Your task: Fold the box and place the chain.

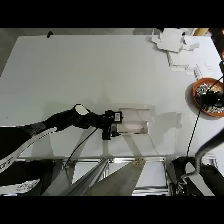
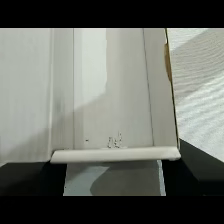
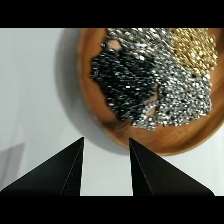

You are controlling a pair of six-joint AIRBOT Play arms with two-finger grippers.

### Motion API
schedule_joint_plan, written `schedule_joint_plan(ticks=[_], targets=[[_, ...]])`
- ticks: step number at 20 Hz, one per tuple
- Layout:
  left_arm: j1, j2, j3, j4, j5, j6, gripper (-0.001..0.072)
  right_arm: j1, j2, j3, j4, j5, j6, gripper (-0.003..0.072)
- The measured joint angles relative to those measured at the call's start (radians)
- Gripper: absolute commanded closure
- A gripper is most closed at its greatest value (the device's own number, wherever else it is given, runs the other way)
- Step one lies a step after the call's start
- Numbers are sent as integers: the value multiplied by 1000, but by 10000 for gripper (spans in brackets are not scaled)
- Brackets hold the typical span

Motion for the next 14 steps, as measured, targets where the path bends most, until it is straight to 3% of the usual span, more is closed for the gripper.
schedule_joint_plan(ticks=[6, 14], targets=[[0, 0, 0, 0, 0, 0, 493, -163, -194, 0, 43, -133, -7, 413], [0, 0, 0, 0, 0, 0, 493, -207, -328, 0, 101, -240, -25, 468]])
